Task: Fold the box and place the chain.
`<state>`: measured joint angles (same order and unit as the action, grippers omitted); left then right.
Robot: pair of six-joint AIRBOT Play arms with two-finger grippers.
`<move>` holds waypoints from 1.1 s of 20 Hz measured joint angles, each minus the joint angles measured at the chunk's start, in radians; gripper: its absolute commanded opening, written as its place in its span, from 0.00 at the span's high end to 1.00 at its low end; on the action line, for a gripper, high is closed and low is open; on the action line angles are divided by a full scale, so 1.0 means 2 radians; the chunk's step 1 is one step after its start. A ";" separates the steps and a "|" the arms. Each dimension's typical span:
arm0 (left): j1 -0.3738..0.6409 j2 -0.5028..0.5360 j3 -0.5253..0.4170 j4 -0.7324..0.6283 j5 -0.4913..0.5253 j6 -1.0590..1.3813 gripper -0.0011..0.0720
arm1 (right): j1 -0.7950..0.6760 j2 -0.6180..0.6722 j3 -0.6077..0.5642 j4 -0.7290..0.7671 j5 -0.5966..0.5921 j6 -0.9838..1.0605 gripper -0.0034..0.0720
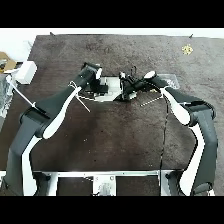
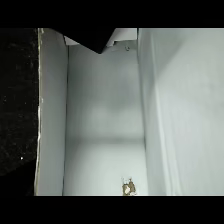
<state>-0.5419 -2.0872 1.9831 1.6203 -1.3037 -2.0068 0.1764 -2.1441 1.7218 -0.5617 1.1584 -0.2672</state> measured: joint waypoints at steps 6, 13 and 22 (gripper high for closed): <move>0.000 0.001 0.024 0.006 -0.036 0.018 0.36 | 0.000 0.000 0.000 0.000 -0.001 0.001 0.36; 0.000 -0.009 0.027 0.006 -0.030 -0.004 0.50 | 0.000 0.000 0.000 0.000 -0.002 0.001 0.36; -0.001 -0.020 0.027 0.025 -0.017 -0.045 0.67 | 0.000 0.000 0.000 0.000 -0.002 0.002 0.36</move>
